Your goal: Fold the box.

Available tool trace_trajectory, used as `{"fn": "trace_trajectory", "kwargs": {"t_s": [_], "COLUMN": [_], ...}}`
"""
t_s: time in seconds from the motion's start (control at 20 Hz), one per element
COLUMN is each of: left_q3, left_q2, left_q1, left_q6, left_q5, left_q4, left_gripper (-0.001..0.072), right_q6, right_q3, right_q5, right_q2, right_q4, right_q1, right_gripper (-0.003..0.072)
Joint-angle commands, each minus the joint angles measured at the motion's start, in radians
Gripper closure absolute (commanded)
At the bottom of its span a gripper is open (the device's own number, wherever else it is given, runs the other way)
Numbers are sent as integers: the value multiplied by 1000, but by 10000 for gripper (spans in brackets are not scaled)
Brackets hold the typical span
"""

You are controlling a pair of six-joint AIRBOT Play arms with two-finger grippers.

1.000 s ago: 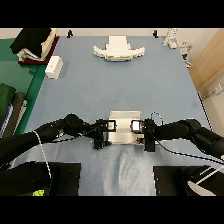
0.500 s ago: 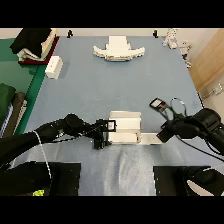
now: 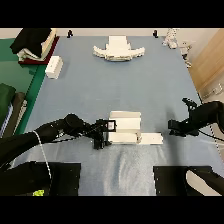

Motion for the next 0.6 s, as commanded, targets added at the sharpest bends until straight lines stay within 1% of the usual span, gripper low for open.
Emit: {"fn": "trace_trajectory", "kwargs": {"t_s": [0.0,0.15,0.4,0.55], "left_q3": [0,0,0,0], "left_q2": [0,0,0,0], "left_q1": [0,0,0,0], "left_q6": [0,0,0,0], "left_q5": [1,0,0,0], "left_q4": [0,0,0,0], "left_gripper": [249,249,249,249], "right_q6": [-185,-241,-280,-329], "right_q3": [0,-29,-131,-165], "right_q5": [-64,-61,-45,-52], "right_q2": [-106,-136,-140,-134], "right_q4": [267,332,390,481], "right_q1": [-167,-162,-162,-150], "right_gripper": [684,684,684,684]}}
